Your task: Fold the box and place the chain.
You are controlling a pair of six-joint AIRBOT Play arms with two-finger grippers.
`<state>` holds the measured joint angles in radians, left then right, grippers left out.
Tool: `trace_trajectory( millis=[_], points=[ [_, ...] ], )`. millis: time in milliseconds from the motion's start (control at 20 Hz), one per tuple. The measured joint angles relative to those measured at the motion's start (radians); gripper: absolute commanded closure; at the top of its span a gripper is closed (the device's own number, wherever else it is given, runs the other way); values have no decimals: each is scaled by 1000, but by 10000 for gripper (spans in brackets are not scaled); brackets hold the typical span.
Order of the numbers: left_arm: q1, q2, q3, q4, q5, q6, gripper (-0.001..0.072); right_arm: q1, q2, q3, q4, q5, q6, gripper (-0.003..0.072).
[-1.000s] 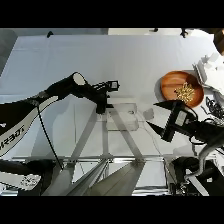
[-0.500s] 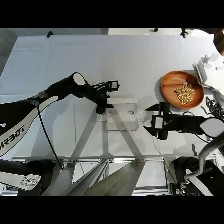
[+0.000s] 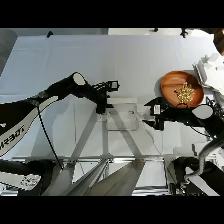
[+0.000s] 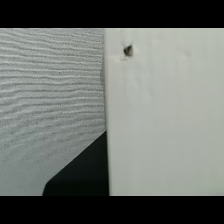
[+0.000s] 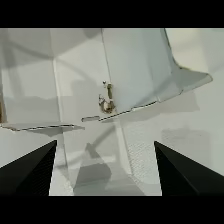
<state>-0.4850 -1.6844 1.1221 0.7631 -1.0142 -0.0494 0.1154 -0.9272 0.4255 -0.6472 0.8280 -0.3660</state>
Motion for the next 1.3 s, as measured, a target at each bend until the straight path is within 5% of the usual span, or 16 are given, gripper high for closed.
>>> trace_trajectory(
  millis=[750, 1300],
  points=[
    [0, 0, 0, 0, 0, 0, 705, 58, -138, -46, 43, -46, -72, -22],
    [0, 0, 0, 0, 0, 0, 704, 100, -167, -53, 103, -97, 81, -22]
  ],
)
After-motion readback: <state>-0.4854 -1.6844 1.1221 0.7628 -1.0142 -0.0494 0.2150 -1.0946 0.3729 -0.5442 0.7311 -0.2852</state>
